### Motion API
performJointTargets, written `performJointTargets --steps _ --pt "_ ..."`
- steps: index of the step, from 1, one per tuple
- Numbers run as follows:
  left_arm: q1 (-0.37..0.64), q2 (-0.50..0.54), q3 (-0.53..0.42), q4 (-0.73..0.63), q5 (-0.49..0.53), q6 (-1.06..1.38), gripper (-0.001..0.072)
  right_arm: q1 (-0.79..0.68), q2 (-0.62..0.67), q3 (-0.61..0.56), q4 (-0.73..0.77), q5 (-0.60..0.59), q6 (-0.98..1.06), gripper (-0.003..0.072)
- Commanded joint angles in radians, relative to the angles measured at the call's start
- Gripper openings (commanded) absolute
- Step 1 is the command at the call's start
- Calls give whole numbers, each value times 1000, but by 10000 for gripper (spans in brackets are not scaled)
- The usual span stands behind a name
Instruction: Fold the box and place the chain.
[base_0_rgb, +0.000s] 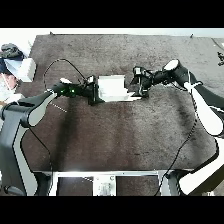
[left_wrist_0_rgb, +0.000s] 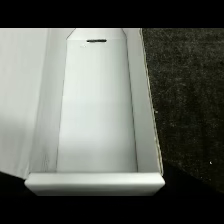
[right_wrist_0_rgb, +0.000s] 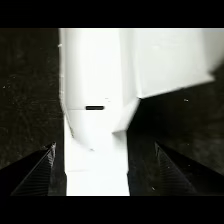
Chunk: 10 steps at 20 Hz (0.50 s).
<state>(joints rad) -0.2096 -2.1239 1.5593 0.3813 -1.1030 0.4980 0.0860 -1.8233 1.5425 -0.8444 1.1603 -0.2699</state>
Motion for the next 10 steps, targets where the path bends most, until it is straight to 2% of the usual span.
performJointTargets --steps 1,7,8,9,10 --pt "1 -1 1 0 1 0 356 38 -2 -39 -45 -71 21 719" --pt "1 -1 1 1 1 0 356 51 -19 -54 -23 -140 71 707" --pt "1 -1 1 1 1 0 356 51 -27 -54 -19 -139 82 625" --pt "1 -1 1 1 1 0 356 52 -36 -54 -12 -137 84 588" --pt "1 -1 1 1 1 0 356 53 -43 -54 -5 -138 84 587"
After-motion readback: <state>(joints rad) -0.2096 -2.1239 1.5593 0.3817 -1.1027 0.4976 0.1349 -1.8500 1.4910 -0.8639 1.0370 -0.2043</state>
